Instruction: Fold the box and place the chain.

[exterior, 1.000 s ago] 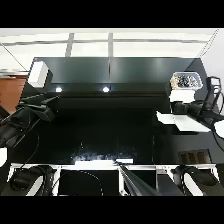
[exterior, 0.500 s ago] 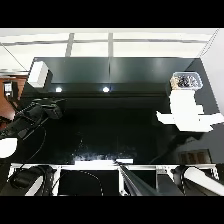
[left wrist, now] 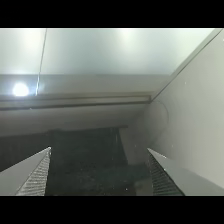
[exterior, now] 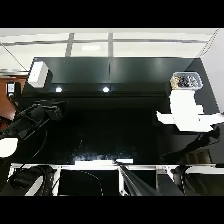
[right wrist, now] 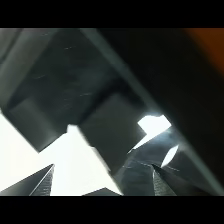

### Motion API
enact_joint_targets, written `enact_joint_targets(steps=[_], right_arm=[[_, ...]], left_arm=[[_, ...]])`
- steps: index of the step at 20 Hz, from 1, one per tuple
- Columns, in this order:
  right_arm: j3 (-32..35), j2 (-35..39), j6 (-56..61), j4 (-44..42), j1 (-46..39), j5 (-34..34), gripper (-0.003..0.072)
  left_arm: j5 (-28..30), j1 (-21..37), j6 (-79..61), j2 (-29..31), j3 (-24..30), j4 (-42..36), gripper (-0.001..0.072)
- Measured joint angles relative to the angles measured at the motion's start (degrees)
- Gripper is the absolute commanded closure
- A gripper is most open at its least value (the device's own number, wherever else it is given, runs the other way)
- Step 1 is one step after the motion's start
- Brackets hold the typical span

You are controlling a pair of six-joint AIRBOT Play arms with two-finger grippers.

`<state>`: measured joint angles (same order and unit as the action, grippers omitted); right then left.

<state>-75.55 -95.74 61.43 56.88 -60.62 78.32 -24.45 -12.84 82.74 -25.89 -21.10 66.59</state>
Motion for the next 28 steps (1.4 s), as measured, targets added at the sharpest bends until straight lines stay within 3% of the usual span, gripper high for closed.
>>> enact_joint_targets(steps=[1,3,4,6,7,9,13,18,23,28], right_arm=[[-1.36,-1.88,-1.14,-1.33,0.57,2.12,0.0001],[-3.23,-4.81,-2.86,-1.42,2.36,5.55,0.0209],[-3.82,-5.70,-3.63,-1.09,3.32,6.23,0.0233],[-4.50,-6.78,-5.35,-0.35,4.92,7.41,0.0603],[-4.72,-7.10,-6.08,-0.11,5.57,7.93,0.0631],[-4.98,-7.52,-7.30,0.11,6.56,9.84,0.0675],[-3.48,-7.08,-8.33,-2.73,8.35,15.80,0.0675],[8.37,1.51,-8.76,-12.33,12.76,17.07,0.0675],[26.05,17.73,-9.38,-20.44,22.18,8.92,0.0675],[40.83,33.20,-9.77,-26.27,38.42,-4.52,0.0675]], left_arm=[[-0.09,0.00,0.00,0.00,0.00,0.00,0.0007],[-0.22,0.00,0.00,0.00,0.00,0.00,0.0007],[-0.24,0.00,0.00,0.00,0.00,0.02,0.0007],[-0.37,0.00,0.00,0.00,0.00,0.00,0.0007],[-0.44,0.00,0.00,0.00,0.00,0.00,0.0007],[-0.48,0.00,0.00,0.00,0.00,0.00,0.0007],[-0.50,0.00,0.00,0.00,0.00,0.00,0.0007],[-0.50,0.00,0.02,0.00,0.00,-0.68,0.0007],[-0.68,0.00,0.04,0.00,0.00,-2.71,0.0007],[-3.76,0.00,0.17,-0.04,0.00,-5.14,0.0008]])
